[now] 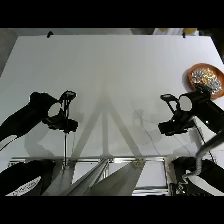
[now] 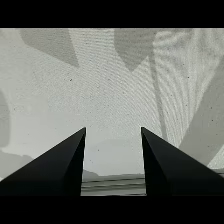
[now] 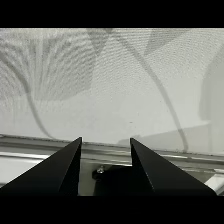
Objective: Fold the box and place the chain.
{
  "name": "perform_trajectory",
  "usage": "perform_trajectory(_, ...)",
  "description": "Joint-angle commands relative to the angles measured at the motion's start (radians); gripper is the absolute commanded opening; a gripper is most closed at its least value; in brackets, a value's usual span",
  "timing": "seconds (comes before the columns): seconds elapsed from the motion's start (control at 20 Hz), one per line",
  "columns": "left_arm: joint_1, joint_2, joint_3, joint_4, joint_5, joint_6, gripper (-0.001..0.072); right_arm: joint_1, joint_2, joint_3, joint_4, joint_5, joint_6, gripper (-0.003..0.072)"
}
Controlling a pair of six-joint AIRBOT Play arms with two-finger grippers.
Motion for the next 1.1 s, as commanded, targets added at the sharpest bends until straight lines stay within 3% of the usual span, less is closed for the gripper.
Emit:
perform_trajectory(0.0,-0.001,0.001,-0.001,0.0,0.0,0.0,0.0391,0.0,0.001,0.0,0.0,0.0,0.0,0.0343)
perform_trajectory(0.25,-0.001,0.001,-0.001,0.0,0.0,0.0,0.0391,0.0,0.001,0.0,-0.001,0.0,-0.008,0.0342)
perform_trajectory(0.35,-0.001,0.001,0.0,0.0,0.0,0.0,0.0391,-0.001,0.001,0.0,-0.049,-0.016,-0.238,0.0343)
perform_trajectory(0.45,-0.001,0.001,-0.001,0.0,0.0,0.0,0.0391,-0.001,0.001,0.0,-0.055,-0.008,-0.343,0.0343)
perform_trajectory(0.6,-0.001,0.001,-0.001,0.0,0.0,0.0,0.0391,-0.002,0.001,0.0,-0.055,-0.006,-0.341,0.0343)
perform_trajectory(0.85,-0.001,0.001,-0.001,0.0,0.0,0.0,0.0391,-0.002,0.001,0.0,-0.019,-0.135,-0.28,0.0342)
perform_trajectory(0.95,-0.001,0.001,-0.001,0.0,0.0,0.0,0.0391,-0.002,0.001,0.0,-0.09,-0.114,-0.256,0.0342)
perform_trajectory(1.05,-0.001,0.001,-0.001,0.0,0.0,0.0,0.0391,-0.002,0.001,0.0,-0.215,-0.013,-0.253,0.0342)
